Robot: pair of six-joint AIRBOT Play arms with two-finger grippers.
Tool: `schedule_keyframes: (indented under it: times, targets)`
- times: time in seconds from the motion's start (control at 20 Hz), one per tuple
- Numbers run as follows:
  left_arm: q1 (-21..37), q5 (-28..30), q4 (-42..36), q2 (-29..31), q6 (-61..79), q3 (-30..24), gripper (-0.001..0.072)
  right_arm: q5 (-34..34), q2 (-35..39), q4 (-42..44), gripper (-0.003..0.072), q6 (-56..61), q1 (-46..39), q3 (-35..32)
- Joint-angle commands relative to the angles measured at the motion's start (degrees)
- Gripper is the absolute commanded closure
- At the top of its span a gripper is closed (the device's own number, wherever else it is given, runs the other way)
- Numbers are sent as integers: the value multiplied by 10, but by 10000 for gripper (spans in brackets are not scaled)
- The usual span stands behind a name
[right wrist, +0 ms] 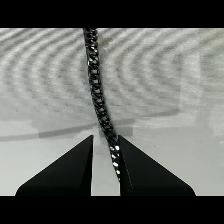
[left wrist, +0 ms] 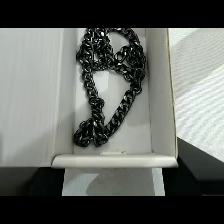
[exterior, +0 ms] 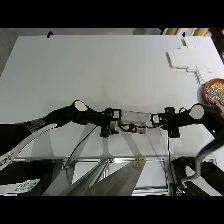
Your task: Fold the box and place the chain.
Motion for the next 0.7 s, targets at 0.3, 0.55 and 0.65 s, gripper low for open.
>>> schedule_keyframes:
  times: [0.3,0.55,0.65]
  targets:
    - [0,0,0,0,0,0,319,-29,-38,0,582,-15,0,0]
    - [0,0,0,0,0,0,319,-18,-36,0,671,-15,0,0]
    - [0,0,0,0,0,0,319,4,-6,0,671,-15,0,0]
